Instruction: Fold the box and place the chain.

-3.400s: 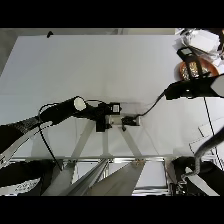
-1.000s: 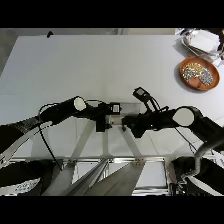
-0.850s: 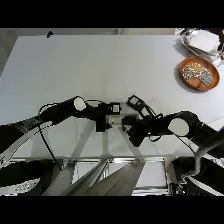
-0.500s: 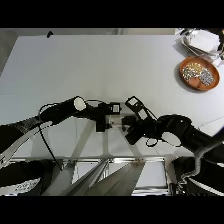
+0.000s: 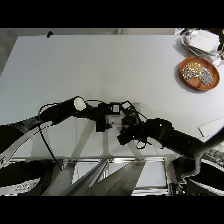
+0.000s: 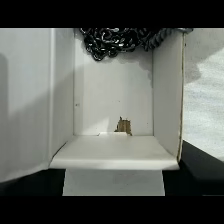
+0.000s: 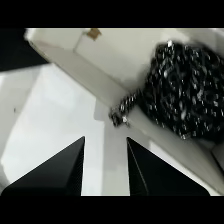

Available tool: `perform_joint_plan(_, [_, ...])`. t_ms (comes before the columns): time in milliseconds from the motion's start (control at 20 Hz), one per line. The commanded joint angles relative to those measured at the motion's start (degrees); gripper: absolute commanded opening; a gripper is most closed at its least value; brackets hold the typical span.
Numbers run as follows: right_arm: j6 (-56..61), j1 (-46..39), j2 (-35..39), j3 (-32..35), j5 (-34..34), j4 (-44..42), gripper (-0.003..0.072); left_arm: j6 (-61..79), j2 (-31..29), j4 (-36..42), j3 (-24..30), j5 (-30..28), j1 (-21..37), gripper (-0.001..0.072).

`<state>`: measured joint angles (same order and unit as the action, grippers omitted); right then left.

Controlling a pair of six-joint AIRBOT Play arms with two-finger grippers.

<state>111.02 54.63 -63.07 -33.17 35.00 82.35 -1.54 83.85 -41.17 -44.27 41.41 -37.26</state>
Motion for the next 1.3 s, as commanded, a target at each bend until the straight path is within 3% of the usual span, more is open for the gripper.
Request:
perform_joint_plan(0, [3.17,0.66,-1.66,0.04,-1.31,0.42,0.0255,0.02,-0.07,0.0,-0.04,-0.02,0.02,0.0212])
perform_joint_plan(350, [5.31,0.66,-5.09,0.04,-0.92,0.44,0.0238,0.02,-0.07,0.0,-0.04,-0.02,0.02,0.0212])
perform_joint_plan(650, [5.84,0.66,-5.03,0.04,6.4,1.36,0.0238,0.02,-0.07,0.0,-0.04,-0.02,0.02,0.0212])
perform_joint_plan(1250, [6.21,0.9,-2.16,0.04,9.09,1.07,0.0239,0.02,-0.04,0.07,-0.02,-0.07,0.02,0.0212])
